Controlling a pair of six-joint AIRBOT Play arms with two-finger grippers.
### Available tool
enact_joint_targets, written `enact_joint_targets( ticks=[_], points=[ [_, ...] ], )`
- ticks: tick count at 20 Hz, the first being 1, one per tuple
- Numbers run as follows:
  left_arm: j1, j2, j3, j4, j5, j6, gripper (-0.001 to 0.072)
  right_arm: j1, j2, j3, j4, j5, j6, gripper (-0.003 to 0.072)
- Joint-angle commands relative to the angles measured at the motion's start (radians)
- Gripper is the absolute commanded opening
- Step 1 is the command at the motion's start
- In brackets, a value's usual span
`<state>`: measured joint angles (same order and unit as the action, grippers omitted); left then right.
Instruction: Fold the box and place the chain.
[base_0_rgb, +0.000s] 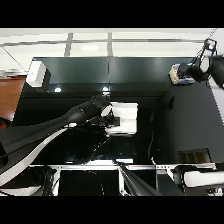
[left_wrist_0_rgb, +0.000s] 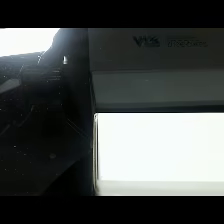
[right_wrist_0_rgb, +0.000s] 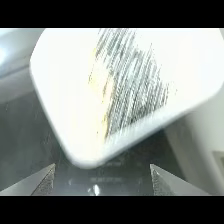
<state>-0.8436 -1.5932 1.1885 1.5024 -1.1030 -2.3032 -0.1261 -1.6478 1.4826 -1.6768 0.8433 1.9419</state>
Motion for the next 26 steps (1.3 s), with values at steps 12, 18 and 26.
enact_joint_targets(
  ticks=[12, 18, 26],
  points=[
    [0.002, 0.0, 0.001, -0.005, 0.026, -0.001, 0.0032, -0.11, -0.483, 0.578, 0.158, 0.289, -0.152, 0.031],
    [0.003, 0.0, 0.001, -0.029, 0.02, -0.001, 0.0031, -0.104, -0.326, 0.578, 0.158, 0.327, -0.269, 0.0019],
    [0.003, 0.0, 0.001, -0.03, 0.021, 0.0, 0.0031, -0.097, 0.148, 0.578, 0.406, 0.331, -0.463, 0.0014]
  ],
)
